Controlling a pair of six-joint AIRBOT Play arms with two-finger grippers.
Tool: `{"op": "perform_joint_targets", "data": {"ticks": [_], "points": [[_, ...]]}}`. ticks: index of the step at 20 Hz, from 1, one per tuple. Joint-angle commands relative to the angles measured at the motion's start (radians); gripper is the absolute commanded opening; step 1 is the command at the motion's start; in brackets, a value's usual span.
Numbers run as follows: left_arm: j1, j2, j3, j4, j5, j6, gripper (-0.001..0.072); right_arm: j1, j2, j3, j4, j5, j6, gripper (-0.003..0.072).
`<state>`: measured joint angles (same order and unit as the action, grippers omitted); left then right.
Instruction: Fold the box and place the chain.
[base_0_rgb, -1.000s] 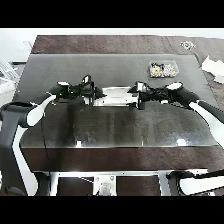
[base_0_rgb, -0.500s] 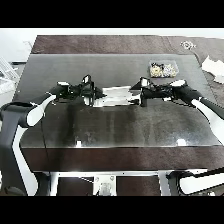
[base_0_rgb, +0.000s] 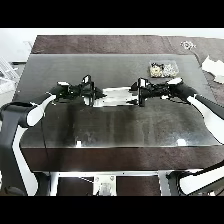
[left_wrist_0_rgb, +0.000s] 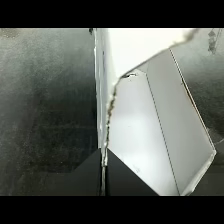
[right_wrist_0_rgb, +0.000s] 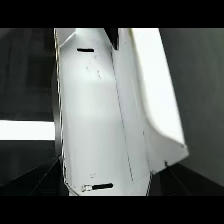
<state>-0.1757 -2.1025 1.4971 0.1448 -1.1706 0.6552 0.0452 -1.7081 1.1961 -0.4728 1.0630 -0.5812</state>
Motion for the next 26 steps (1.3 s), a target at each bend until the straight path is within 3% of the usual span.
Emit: {"op": "perform_joint_targets", "data": {"ticks": [1,9,26], "points": [[0.000,0.001,0.001,0.000,0.001,0.000,0.0023,0.001,-0.052,0.045,-0.029,0.055,-0.003,0.0690],[0.000,0.001,0.001,0.000,0.000,0.000,0.0023,0.007,-0.118,0.080,-0.043,0.129,0.006,0.0690],[0.000,0.001,0.001,-0.001,0.001,0.000,0.0023,0.012,-0.220,0.171,0.005,0.163,0.047,0.0690]]}}
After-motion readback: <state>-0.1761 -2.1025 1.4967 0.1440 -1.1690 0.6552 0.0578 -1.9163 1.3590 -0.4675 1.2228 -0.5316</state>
